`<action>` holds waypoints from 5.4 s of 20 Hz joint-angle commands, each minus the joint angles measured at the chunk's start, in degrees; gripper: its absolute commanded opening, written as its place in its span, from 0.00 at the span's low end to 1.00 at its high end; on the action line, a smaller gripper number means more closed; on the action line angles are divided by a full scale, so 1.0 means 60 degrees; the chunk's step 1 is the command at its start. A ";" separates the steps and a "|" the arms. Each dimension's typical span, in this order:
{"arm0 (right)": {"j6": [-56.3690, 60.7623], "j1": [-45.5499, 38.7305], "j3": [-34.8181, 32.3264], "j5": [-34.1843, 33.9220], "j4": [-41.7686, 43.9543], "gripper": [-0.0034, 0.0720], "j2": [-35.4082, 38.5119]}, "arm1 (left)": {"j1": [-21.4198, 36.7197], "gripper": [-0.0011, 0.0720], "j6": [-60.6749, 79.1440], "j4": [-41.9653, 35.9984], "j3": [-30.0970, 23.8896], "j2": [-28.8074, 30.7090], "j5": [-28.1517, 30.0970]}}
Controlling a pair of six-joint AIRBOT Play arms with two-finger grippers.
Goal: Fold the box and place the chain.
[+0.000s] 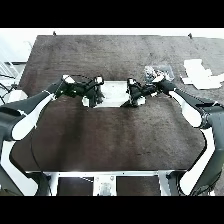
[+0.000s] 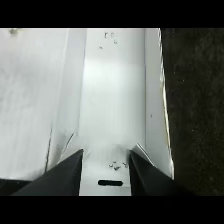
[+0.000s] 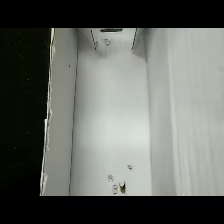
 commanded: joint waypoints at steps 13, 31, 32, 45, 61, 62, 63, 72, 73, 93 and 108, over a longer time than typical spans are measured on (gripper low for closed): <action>0.0000 0.0007 0.0004 0.0004 0.0004 0.82 0.0004 | 0.0011 0.98 0.0208 -0.0288 0.0000 -0.0069 -0.0091; 0.0000 0.0007 0.0004 0.0004 0.0004 0.82 0.0004 | 0.0943 0.04 -0.3359 0.0233 0.0109 0.0586 -0.1428; 0.0000 0.0007 0.0004 0.0004 0.0004 0.82 0.0004 | 0.0943 0.04 -0.3942 0.0255 0.0062 0.0896 -0.1279; 0.0000 0.0007 0.0004 0.0004 0.0004 0.82 0.0004 | 0.0947 0.04 -0.9500 0.1741 -0.2433 0.4339 0.0131; 0.0000 0.0004 0.0004 0.0007 0.0004 0.82 0.0004 | 0.3231 0.04 -1.3081 0.1126 -0.2568 0.2943 -0.1082; 0.0000 0.0004 0.0004 0.0004 0.0004 0.82 0.0004 | 0.3231 0.04 -1.3078 0.0994 -0.2568 0.2772 -0.1206; 0.0000 0.0004 0.0004 0.0004 0.0004 0.82 0.0004 | 0.3231 0.04 -1.3081 0.0907 -0.2568 0.2641 -0.1257; 0.0000 0.0004 0.0004 0.0004 0.0004 0.82 0.0004 | 0.3053 0.04 -1.3103 0.0277 -0.2568 0.1632 -0.1115; 0.0000 0.0004 0.0004 0.0004 0.0004 0.82 0.0004 | 0.2922 0.04 -1.3111 0.0270 -0.2568 0.1566 -0.0933; 0.0000 0.0004 0.0004 0.0004 0.0004 0.82 0.0004 | 0.1749 0.11 -1.2451 -0.2269 -0.1825 0.1024 -0.1038; 0.0000 0.0004 0.0004 0.0004 0.0004 0.82 0.0004 | 0.1246 0.44 -1.2480 -0.1880 -0.1825 0.1024 -0.0688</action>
